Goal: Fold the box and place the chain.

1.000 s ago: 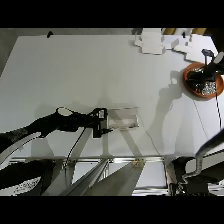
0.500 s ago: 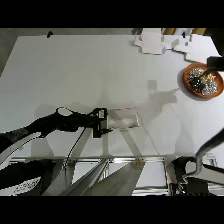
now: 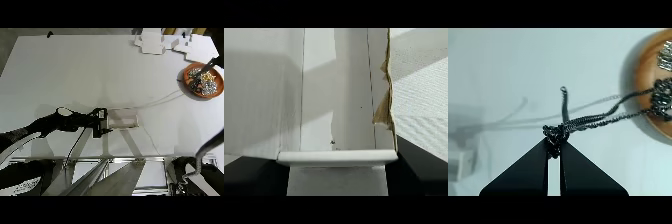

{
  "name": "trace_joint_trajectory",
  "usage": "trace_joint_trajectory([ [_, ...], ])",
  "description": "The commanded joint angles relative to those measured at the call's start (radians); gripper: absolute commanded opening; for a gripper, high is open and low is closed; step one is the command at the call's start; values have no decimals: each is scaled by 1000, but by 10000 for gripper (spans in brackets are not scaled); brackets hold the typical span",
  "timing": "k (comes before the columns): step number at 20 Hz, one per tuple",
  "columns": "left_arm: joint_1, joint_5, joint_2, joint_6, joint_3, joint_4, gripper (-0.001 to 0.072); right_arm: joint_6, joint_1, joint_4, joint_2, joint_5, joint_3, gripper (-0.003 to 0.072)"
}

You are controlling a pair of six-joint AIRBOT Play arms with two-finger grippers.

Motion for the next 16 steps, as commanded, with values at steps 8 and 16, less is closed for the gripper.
trace_joint_trajectory([
  [8,0,0,0,0,0,0,211,63,392,104,121,61,-177,16],
  [16,0,0,0,0,0,0,211,105,627,109,120,-191,-444,16],
])
